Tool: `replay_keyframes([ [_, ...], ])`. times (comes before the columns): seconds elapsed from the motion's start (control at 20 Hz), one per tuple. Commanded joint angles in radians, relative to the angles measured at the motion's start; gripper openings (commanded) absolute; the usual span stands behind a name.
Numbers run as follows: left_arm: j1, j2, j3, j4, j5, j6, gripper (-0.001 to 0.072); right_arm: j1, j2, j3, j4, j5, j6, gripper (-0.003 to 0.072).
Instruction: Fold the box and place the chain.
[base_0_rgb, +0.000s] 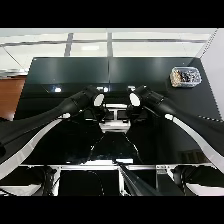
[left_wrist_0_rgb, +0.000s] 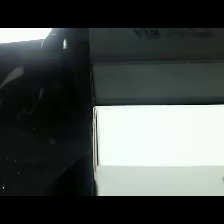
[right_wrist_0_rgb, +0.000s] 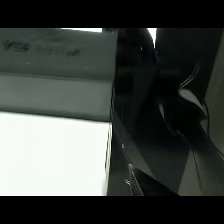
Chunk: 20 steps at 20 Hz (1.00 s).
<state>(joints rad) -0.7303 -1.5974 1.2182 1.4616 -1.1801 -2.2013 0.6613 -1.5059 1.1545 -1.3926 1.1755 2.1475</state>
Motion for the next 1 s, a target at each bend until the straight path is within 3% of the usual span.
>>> replay_keyframes([
  [0.0,0.001,0.000,0.000,-0.001,0.000,-0.001,0.0026,0.000,0.098,0.001,-0.002,0.024,-0.071,0.0380],
  [0.15,0.001,0.000,0.000,-0.001,-0.001,-0.001,0.0026,-0.015,0.264,0.000,-0.086,0.054,-0.122,0.0380],
  [0.3,0.001,0.000,0.000,-0.001,-0.001,-0.001,0.0026,-0.059,0.354,-0.001,-0.550,0.115,-0.121,0.0380],
  [0.4,0.001,0.000,0.000,-0.001,-0.001,-0.001,0.0026,-0.148,0.351,-0.023,-0.761,0.056,-0.121,0.0380],
  [0.5,0.001,0.000,0.000,-0.001,-0.001,-0.001,0.0026,-0.288,0.344,-0.072,-0.741,-0.126,-0.100,0.0381],
  [0.55,0.001,0.000,0.000,-0.001,-0.001,-0.001,0.0026,-0.365,0.331,-0.094,-0.711,-0.215,-0.042,0.0438],
  [0.6,0.001,0.000,0.000,-0.001,-0.002,-0.001,0.0026,-0.443,0.301,-0.100,-0.636,-0.277,-0.014,0.0716],
  [0.75,0.001,0.000,0.000,-0.001,0.001,-0.001,0.0026,-0.652,0.169,-0.039,-0.306,-0.356,-0.013,0.0718],
  [0.95,0.001,0.000,0.000,-0.001,-0.001,-0.001,0.0026,-0.816,-0.067,0.266,-0.029,-0.257,0.038,0.0718],
])
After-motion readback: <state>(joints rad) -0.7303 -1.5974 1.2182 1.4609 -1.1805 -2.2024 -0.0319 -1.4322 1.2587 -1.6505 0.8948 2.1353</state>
